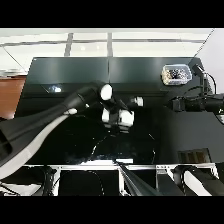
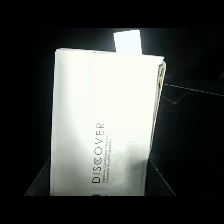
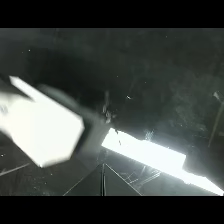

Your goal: Fold the box and place the chain.

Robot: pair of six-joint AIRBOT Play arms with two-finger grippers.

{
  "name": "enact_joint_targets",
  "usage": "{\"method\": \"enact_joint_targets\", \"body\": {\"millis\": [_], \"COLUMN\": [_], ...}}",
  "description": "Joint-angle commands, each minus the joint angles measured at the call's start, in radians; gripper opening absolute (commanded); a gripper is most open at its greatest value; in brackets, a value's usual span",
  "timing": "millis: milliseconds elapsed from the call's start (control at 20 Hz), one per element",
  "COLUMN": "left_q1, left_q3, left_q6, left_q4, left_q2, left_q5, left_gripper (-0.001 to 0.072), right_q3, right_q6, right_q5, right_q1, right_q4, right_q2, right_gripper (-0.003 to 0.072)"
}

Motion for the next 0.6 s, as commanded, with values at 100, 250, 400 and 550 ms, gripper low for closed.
{"method": "enact_joint_targets", "body": {"millis": [100,250,400,550], "left_q1": [0.364,0.671,0.921,1.05], "left_q3": [0.137,0.198,0.322,0.475], "left_q6": [-0.39,-0.582,-0.628,-0.628], "left_q4": [0.182,0.238,0.137,0.039], "left_q2": [0.023,-0.009,-0.091,-0.207], "left_q5": [-0.059,-0.008,-0.009,-0.032], "left_gripper": [0.0284,0.0285,0.0286,0.0285], "right_q3": [0.0,0.0,0.0,0.0], "right_q6": [0.017,0.023,0.023,0.024], "right_q5": [-0.016,-0.026,-0.037,-0.056], "right_q1": [-0.001,0.0,0.0,0.0], "right_q4": [0.005,0.008,0.009,0.009], "right_q2": [0.001,0.0,0.001,0.001], "right_gripper": [0.0018,0.0018,0.0018,0.0018]}}
